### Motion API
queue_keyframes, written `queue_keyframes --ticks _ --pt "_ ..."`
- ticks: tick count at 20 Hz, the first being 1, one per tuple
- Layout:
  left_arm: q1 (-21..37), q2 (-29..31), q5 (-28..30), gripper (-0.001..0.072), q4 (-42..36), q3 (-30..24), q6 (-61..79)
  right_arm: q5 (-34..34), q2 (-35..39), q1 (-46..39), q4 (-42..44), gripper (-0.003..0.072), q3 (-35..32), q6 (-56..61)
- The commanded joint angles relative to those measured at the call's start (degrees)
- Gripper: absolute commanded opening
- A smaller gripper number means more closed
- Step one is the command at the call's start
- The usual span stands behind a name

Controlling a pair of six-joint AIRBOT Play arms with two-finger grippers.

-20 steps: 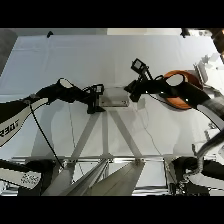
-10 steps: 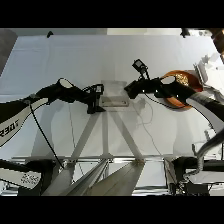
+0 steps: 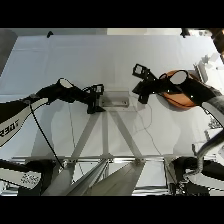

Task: Fold the box and place the chain.

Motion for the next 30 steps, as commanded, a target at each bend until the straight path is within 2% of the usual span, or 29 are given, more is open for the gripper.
queue_keyframes --ticks 1,4,7,9,10,17,23,25,26,30 --pt "0.0 0.0 0.0 0.0158 -0.1 0.0 -0.1 5.8 0.1 0.0 -12.1 0.0007 0.1 0.0" --pt "0.0 0.0 0.0 0.0158 -0.1 0.0 -0.1 5.8 -2.2 2.5 -13.5 0.0008 0.1 0.0" --pt "0.0 0.0 0.0 0.0158 -0.1 0.0 -0.1 1.5 -4.0 6.0 -13.5 0.0023 0.1 0.0" --pt "0.0 0.0 0.0 0.0158 -0.1 0.0 -0.1 -0.7 -5.0 7.5 -13.5 0.0186 0.1 0.0" --pt "0.0 0.0 0.0 0.0158 -0.1 0.0 -0.1 -0.9 -5.5 8.2 -13.5 0.0227 0.1 0.0" --pt "0.0 0.0 0.0 0.0158 -0.1 0.0 -0.1 -4.1 -6.2 10.8 -12.5 0.0224 0.1 0.0" --pt "0.0 0.0 0.0 0.0158 -0.1 0.0 -0.1 -0.5 -6.2 10.8 -9.2 0.0214 0.1 0.0" --pt "0.0 0.0 0.0 0.0158 -0.1 0.0 -0.1 1.5 -6.2 10.8 -8.9 0.0080 0.1 0.0" --pt "0.0 0.0 0.0 0.0158 -0.1 0.0 -0.1 2.2 -6.2 10.8 -8.9 0.0044 0.1 0.0" --pt "0.0 0.0 0.0 0.0158 -0.1 0.0 -0.1 2.3 -6.2 10.8 -6.3 0.0057 0.1 0.0"
